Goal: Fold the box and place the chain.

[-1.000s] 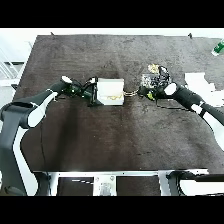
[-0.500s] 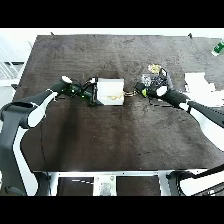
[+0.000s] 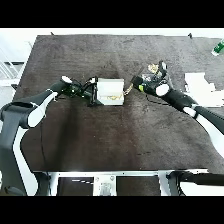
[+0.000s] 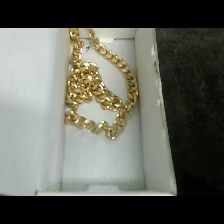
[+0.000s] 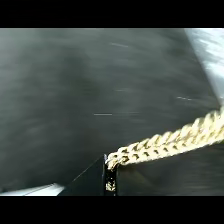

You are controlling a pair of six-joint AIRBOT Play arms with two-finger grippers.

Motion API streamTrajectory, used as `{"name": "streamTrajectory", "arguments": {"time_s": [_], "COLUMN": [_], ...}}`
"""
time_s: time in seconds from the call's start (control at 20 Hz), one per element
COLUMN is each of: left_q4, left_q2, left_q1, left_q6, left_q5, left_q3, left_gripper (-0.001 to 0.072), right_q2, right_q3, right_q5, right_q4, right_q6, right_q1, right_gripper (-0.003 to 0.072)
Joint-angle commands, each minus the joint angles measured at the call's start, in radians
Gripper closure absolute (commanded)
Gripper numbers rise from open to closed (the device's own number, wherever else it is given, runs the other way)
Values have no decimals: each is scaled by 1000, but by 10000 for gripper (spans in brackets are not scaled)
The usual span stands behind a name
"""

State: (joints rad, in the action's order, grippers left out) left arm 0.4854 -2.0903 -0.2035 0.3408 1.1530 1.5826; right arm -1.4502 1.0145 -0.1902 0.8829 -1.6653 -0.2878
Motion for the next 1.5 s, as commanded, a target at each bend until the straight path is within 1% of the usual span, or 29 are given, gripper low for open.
{"name": "streamTrajectory", "arguments": {"time_s": [0.0, 0.1, 0.3, 0.4, 0.55, 0.75, 0.95, 1.0, 1.05, 1.1, 1.15, 1.25, 1.3, 1.45], "left_q4": [0, 0, 0, 0, 0, 0, 0, 0, 0, 0, 0, 0, 0, 0], "left_q2": [0, 0, 0, 0, 0, 0, 0, 0, 0, 0, 0, 0, 0, 0], "left_q1": [1, 1, 1, 1, 1, 1, 1, 1, 1, 1, 1, 1, 1, 1], "left_q6": [0, 0, 0, 0, 0, 0, 0, 0, 0, 0, 0, 0, 0, 0], "left_q5": [3, 3, 6, 6, 7, 7, 6, 6, 6, 6, 7, 7, 6, 6], "left_q3": [0, 0, 0, 0, 0, 0, 0, 0, 0, 0, 0, 0, 0, 0], "left_gripper": [178, 178, 178, 178, 178, 178, 178, 178, 178, 178, 178, 178, 178, 178], "right_q2": [221, 285, 267, 223, 121, -9, -95, -103, -98, -77, -48, 47, 111, 278], "right_q3": [-31, -28, 6, 30, 68, 68, 74, 75, 76, 75, 74, 52, 21, -123], "right_q5": [-11, -13, -11, -5, -5, -18, 6, 5, 2, -9, -31, -81, -93, -92], "right_q4": [58, 81, 87, 85, 74, 43, 24, 26, 26, 29, 42, 97, 129, 139], "right_q6": [55, 49, 50, 50, 47, 42, 43, 44, 52, 66, 93, 115, 115, 99], "right_q1": [-90, -157, -250, -269, -299, -305, -302, -301, -293, -281, -266, -222, -189, -50], "right_gripper": [676, 676, 676, 676, 676, 676, 673, 632, 365, 237, 259, 259, 258, 259]}}
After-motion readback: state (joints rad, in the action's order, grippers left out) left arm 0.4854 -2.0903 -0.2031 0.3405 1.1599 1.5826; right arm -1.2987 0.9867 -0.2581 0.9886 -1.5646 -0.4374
